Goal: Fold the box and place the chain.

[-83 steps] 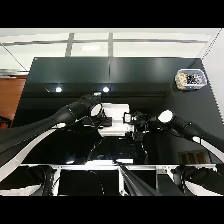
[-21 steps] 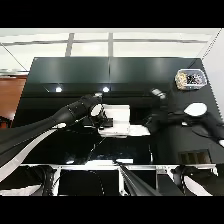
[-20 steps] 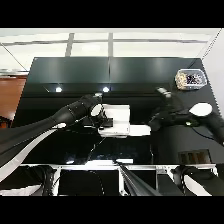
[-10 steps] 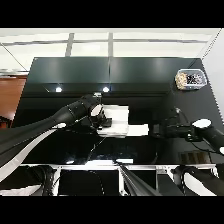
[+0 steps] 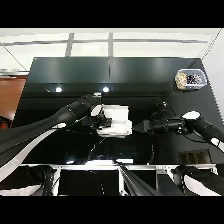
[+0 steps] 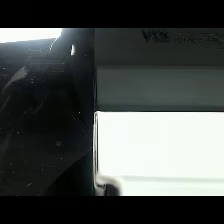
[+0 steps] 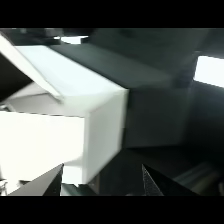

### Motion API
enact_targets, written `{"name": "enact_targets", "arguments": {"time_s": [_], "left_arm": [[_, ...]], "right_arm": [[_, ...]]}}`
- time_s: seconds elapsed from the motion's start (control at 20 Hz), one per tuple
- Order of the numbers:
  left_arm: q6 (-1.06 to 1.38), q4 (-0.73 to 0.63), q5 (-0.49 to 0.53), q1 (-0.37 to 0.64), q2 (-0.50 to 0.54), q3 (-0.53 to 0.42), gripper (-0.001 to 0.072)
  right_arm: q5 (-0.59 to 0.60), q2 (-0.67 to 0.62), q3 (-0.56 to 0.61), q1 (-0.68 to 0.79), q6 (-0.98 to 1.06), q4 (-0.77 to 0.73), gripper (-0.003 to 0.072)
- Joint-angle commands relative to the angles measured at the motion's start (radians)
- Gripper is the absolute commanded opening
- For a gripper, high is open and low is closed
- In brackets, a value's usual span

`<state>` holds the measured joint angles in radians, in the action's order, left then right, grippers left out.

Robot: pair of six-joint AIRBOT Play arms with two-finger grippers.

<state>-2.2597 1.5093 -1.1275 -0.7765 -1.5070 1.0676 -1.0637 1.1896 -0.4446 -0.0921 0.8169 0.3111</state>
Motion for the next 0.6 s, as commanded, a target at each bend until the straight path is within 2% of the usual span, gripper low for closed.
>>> {"name": "enact_targets", "arguments": {"time_s": [0.0,0.1,0.15,0.2,0.3,0.4,0.55], "left_arm": [[0.0,-0.003,0.0,0.0,0.0,0.0,0.0026],[0.0,-0.003,0.0,0.0,0.0,0.0,0.0026],[0.0,-0.003,0.0,0.0,0.0,0.0,0.0026],[0.0,-0.003,0.0,0.0,0.0,0.0,0.0026],[0.0,-0.004,0.0,0.0,0.0,0.0,0.0026],[0.0,-0.022,0.001,0.0,0.0,0.0,0.0026],[0.001,-0.027,0.0,0.0,0.0,0.0,0.0026]], "right_arm": [[0.003,0.003,-0.032,-0.059,0.048,-0.021,0.053],[0.071,0.003,-0.057,-0.132,0.085,-0.018,0.053],[0.104,0.003,-0.077,-0.171,0.105,0.0,0.0443],[0.138,0.003,-0.1,-0.208,0.156,0.033,0.0403],[0.208,0.003,-0.148,-0.272,0.306,0.156,0.0403],[0.277,0.003,-0.185,-0.33,0.538,0.301,0.0403],[0.301,0.004,-0.235,-0.415,0.787,0.509,0.0403]]}}
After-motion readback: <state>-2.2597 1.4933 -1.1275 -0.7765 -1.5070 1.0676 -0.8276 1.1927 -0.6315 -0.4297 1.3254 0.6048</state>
